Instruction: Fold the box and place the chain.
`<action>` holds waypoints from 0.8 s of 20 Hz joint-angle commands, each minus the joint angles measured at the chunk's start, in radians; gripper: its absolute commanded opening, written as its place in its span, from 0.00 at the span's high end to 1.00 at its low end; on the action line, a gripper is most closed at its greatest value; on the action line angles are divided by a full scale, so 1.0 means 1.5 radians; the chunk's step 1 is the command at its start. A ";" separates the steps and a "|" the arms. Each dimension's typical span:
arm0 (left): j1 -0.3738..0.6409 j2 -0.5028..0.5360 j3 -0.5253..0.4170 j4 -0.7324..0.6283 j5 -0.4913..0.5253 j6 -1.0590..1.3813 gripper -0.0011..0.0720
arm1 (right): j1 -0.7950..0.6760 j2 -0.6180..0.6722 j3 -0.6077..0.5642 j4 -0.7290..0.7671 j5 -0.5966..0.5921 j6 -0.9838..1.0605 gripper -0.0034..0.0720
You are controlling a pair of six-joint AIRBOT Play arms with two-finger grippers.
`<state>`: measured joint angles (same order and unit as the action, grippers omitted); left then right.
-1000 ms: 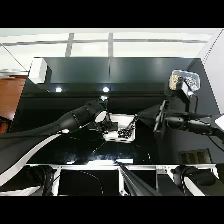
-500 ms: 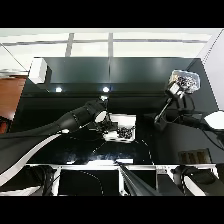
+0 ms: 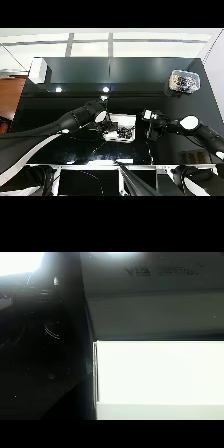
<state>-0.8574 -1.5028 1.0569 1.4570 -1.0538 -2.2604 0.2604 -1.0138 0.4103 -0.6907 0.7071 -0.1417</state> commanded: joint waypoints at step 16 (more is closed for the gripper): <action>0.000 0.000 0.000 0.000 -0.001 0.000 0.94 | 0.034 -0.082 0.013 0.129 0.002 -0.189 0.24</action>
<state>-0.8574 -1.5028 1.0569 1.4570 -1.0546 -2.2597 0.2920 -1.1297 0.4278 -0.5079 0.7097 -0.4183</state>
